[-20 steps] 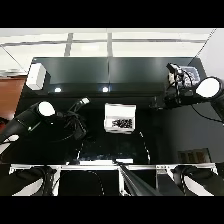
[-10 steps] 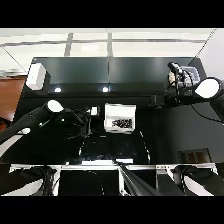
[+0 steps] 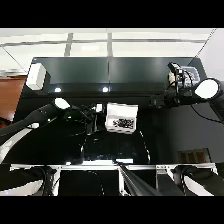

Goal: Fold the box and place the chain.

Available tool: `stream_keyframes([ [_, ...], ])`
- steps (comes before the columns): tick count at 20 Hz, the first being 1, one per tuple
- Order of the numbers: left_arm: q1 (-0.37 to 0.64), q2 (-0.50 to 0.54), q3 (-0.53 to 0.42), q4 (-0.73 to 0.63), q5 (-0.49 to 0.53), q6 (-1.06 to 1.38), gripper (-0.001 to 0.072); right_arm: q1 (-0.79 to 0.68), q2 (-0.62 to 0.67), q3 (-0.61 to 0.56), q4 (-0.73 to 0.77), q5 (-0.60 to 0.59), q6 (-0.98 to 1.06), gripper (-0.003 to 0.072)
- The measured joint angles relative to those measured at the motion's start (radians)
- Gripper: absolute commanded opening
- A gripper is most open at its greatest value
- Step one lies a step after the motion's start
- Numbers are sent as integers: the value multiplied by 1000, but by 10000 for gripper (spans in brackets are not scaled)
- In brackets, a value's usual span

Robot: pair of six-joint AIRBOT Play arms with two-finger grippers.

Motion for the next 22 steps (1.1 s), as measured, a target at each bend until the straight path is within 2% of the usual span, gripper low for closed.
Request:
stream_keyframes([
  [7, -31, -22, 26, 34, 47, -32, 710, 0, 0, -1, 0, -2, 0, 298],
  [14, -69, -90, 117, 93, 42, -64, 706, 0, 0, -1, 0, -8, 0, 298],
  [15, -76, -94, 123, 97, 38, -64, 663, 0, 0, -1, -1, -8, 0, 298],
  [16, -82, -97, 127, 100, 29, -64, 554, 0, 0, -1, -2, -11, 0, 298],
  [17, -85, -99, 130, 101, 10, -65, 414, 0, 0, -1, -2, -12, -1, 298],
  [19, -91, -101, 134, 107, -24, -68, 396, 0, 0, -1, -8, -25, -2, 311],
  [20, -93, -101, 135, 107, -31, -69, 396, 0, 0, -1, -10, -39, -2, 480],
  [21, -94, -101, 136, 106, -37, -76, 396, 1, -1, -1, -10, -57, -2, 690],
  [22, -95, -100, 137, 107, -32, -92, 396, 2, -2, -1, -10, -80, -3, 689],
])
